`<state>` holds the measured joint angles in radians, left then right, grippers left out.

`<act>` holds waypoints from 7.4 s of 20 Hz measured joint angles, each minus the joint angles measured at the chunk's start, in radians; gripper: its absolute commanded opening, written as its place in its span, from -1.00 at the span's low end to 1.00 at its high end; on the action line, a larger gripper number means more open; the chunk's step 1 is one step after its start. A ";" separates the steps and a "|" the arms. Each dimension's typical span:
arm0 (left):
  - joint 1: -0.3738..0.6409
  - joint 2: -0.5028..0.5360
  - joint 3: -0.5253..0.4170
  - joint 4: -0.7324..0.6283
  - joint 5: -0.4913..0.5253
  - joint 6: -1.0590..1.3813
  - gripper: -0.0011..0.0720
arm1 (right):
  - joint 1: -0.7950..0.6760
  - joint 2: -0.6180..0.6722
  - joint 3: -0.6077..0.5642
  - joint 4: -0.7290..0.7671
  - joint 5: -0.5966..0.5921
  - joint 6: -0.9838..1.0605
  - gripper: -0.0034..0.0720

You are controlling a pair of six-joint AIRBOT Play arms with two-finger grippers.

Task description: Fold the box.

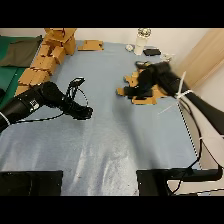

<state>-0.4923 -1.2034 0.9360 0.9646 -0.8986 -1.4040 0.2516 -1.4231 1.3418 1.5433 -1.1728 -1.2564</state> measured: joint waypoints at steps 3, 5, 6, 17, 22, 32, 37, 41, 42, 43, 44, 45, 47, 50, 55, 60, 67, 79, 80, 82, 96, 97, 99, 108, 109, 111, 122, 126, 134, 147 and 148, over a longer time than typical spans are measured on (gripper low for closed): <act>0.000 0.000 0.000 0.000 0.000 0.000 -0.94 | -0.290 -0.027 0.024 0.051 0.043 -0.152 0.27; 0.000 0.000 0.000 0.000 0.000 0.000 -0.94 | -0.483 -0.081 0.042 0.204 0.087 -0.302 0.27; 0.000 0.000 0.000 0.000 0.000 0.000 -0.94 | -0.568 -0.121 0.059 0.304 0.103 -0.386 0.27; 0.000 0.000 0.000 -0.027 0.009 0.000 -0.94 | -0.790 -0.540 0.362 0.694 0.054 -0.809 0.26; 0.000 0.000 0.000 -0.119 0.008 -0.001 -0.93 | -0.728 -0.592 0.436 0.733 -0.056 -0.892 -0.57; 0.013 0.003 0.003 -0.242 -0.065 0.043 0.45 | -0.651 -0.461 0.278 0.769 -0.249 -0.891 -0.92; 0.105 0.003 0.003 -0.245 -0.085 0.097 0.45 | -0.570 -0.090 -0.237 0.792 -0.036 -0.887 -0.92; 0.218 -0.011 -0.002 -0.245 -0.145 0.161 0.45 | -0.412 0.273 -0.668 0.798 0.190 -0.806 -0.92; 0.244 -0.019 -0.006 -0.247 -0.164 0.179 0.45 | -0.360 0.357 -0.752 0.800 0.245 -0.776 -0.92; 0.265 -0.028 -0.008 -0.246 -0.179 0.196 0.45 | -0.301 0.443 -0.831 0.801 0.300 -0.748 -0.92; 0.284 -0.038 -0.012 -0.248 -0.193 0.215 0.45 | -0.244 0.520 -0.893 0.801 0.353 -0.719 -0.92; 0.299 -0.048 -0.014 -0.247 -0.200 0.233 0.46 | -0.183 0.597 -0.948 0.799 0.406 -0.693 -0.92; 0.320 -0.069 -0.018 -0.253 -0.213 0.269 0.46 | -0.076 0.719 -1.021 0.785 0.486 -0.644 -0.92; 0.342 -0.101 -0.020 -0.275 -0.220 0.324 0.47 | 0.048 0.838 -1.075 0.725 0.557 -0.558 -0.92; 0.359 -0.190 -0.021 -0.381 -0.218 0.453 0.48 | 0.183 0.890 -1.102 0.670 0.597 -0.479 -0.92; 0.361 -0.295 -0.020 -0.533 -0.218 0.603 0.48 | 0.234 0.892 -1.107 0.656 0.609 -0.452 -0.91; 0.339 -0.430 -0.020 -0.713 -0.266 0.764 0.48 | 0.246 0.892 -1.109 0.647 0.612 -0.442 -0.91; 0.271 -0.491 -0.020 -0.804 -0.289 0.889 0.45 | 0.247 0.892 -1.109 0.644 0.600 -0.427 -0.91; 0.270 -0.491 -0.020 -0.796 -0.299 0.891 0.44 | 0.247 0.890 -1.109 0.644 0.599 -0.427 -0.91; 0.270 -0.491 -0.020 -0.786 -0.319 0.893 -0.17 | 0.247 0.883 -1.109 0.644 0.597 -0.426 -0.91; 0.270 -0.492 -0.020 -0.752 -0.412 0.993 -0.94 | 0.247 0.838 -1.107 0.644 0.615 -0.426 0.32; 0.270 -0.491 -0.019 -0.756 -0.424 1.004 -0.94 | 0.245 0.837 -1.104 0.637 0.621 -0.426 0.32; 0.269 -0.490 -0.010 -0.759 -0.448 1.026 -0.94 | 0.222 0.837 -1.078 0.575 0.635 -0.423 0.32; 0.190 -0.360 -0.006 -0.777 -0.346 1.244 -0.94 | 0.026 0.837 -0.824 0.277 0.419 -0.246 -0.90; 0.181 -0.343 -0.018 -0.787 -0.323 1.281 -0.94 | 0.026 0.837 -0.814 0.294 0.404 -0.239 -0.90; 0.167 -0.305 -0.050 -0.796 -0.272 1.355 -0.94 | 0.043 0.837 -0.802 0.319 0.386 -0.231 -0.90; 0.129 -0.010 -0.309 -0.703 -0.097 1.670 -0.93 | 0.172 0.764 -0.801 0.269 0.462 -0.139 -0.90; 0.095 -0.011 -0.344 -0.723 -0.037 1.725 -0.93 | 0.226 0.701 -0.813 0.255 0.542 -0.129 -0.90; 0.072 -0.018 -0.357 -0.753 0.066 1.703 -0.94 | 0.306 0.657 -0.817 0.230 0.650 -0.124 -0.90; 0.019 0.092 -0.417 -0.787 -0.046 1.806 -0.94 | 0.345 0.655 -0.817 0.187 0.663 -0.132 -0.90; 0.005 0.095 -0.431 -0.813 -0.035 1.836 -0.94 | 0.345 0.655 -0.817 0.185 0.663 -0.132 -0.90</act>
<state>-0.4873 -1.1080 0.5053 0.1516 -0.9337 0.4320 0.5964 -0.7685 0.5247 1.7279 -0.5102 -1.3888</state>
